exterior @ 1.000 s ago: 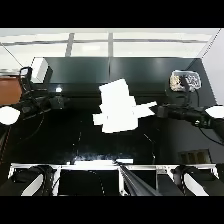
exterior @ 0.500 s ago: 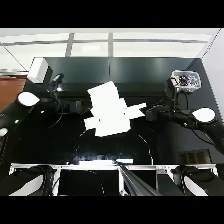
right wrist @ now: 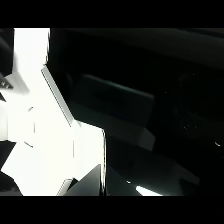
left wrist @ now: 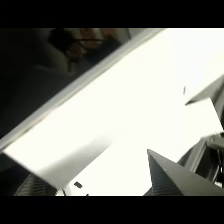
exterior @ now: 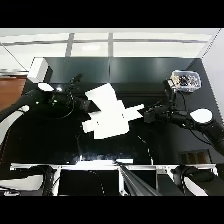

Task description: Fold the box and place the chain.

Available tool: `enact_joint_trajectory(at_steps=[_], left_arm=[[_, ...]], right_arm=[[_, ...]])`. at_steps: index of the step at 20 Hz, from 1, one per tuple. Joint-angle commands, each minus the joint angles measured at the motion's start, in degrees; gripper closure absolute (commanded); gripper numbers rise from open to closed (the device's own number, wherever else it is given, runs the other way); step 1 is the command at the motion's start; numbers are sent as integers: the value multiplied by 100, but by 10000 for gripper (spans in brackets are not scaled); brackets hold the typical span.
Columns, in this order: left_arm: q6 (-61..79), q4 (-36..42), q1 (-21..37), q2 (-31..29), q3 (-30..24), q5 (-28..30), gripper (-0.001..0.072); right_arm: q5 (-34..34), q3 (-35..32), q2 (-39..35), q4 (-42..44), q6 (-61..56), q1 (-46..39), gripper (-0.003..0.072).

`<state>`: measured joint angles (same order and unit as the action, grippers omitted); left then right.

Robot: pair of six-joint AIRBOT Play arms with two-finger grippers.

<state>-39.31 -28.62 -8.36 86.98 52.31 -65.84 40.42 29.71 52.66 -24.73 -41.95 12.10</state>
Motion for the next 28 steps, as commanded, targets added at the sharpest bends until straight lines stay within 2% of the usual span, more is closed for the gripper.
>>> enact_joint_trajectory(at_steps=[1, 6, 8, 9, 17, 19, 20, 22, 23, 24, 28], left_arm=[[1078, 334, 26, 415, 199, -748, -1], [1547, 345, 24, 688, 358, -1145, 4], [1635, 339, 24, 852, 492, -1401, 37], [1700, 339, 26, 903, 546, -1416, 96], [1858, 146, 24, 920, 898, -1412, 115], [1858, -170, 26, 920, 953, -1410, 218], [1858, -308, 26, 920, 973, -1403, 229], [1869, -444, 26, 920, 994, -1388, 358], [1939, -468, 26, 920, 1005, -1390, 363], [1969, -492, 26, 920, 1012, -1381, 441], [2028, -553, 24, 920, 1012, -1353, 493]], right_arm=[[70, 0, 0, 2, -2, 11, 671], [74, 0, 0, 4, -35, 11, 671], [74, 0, 0, 4, -68, 11, 671], [74, 0, 0, 4, -68, 11, 671], [72, 0, 0, 4, -92, 11, 671], [74, 0, 0, 4, -101, 11, 671], [74, 0, 0, 4, -111, 11, 671], [72, 0, 0, 4, -109, 11, 671], [72, 0, 0, 2, -109, 11, 671], [74, 0, 0, 2, -111, 11, 672], [90, 0, 0, 2, -111, 11, 671]])
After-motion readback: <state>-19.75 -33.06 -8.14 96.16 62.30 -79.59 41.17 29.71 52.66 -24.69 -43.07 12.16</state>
